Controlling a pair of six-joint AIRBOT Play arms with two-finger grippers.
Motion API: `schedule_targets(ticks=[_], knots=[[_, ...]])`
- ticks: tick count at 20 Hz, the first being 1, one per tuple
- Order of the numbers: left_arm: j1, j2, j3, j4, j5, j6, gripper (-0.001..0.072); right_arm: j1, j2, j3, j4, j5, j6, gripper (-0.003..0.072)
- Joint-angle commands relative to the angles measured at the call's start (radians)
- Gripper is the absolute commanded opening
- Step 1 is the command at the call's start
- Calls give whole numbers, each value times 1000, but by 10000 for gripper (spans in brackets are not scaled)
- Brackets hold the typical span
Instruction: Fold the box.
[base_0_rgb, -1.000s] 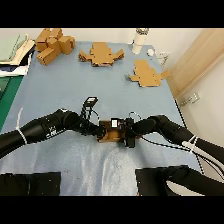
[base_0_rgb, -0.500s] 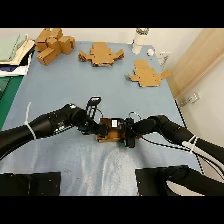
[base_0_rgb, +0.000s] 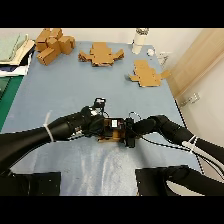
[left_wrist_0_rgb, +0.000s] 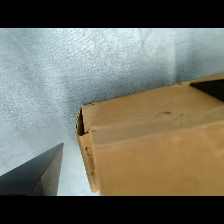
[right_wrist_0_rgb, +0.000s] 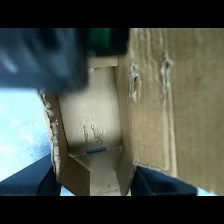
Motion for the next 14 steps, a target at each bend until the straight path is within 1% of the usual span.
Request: schedule_targets(ticks=[1, 5, 7, 10, 11, 13, 14], knots=[[-35, -74, 80, 96, -100, -104, 576, 1, 0, 0, 0, 0, 0, 512], [-48, -136, 149, 103, -113, -117, 576, 1, 0, 0, 0, 0, 0, 512], [-50, -149, 154, 102, -114, -165, 576, 1, 0, 0, 0, 0, 0, 513], [-50, -162, 154, 102, -128, -169, 575, 1, 0, 0, 0, 0, 0, 513], [-50, -161, 154, 102, -129, -169, 556, 1, 0, 0, 0, 0, 0, 513], [-50, -162, 154, 102, -123, -167, 57, 1, 0, 0, 0, 0, 0, 513], [-50, -161, 154, 102, -108, -164, 14, 1, 0, 0, 0, 0, 0, 513]])
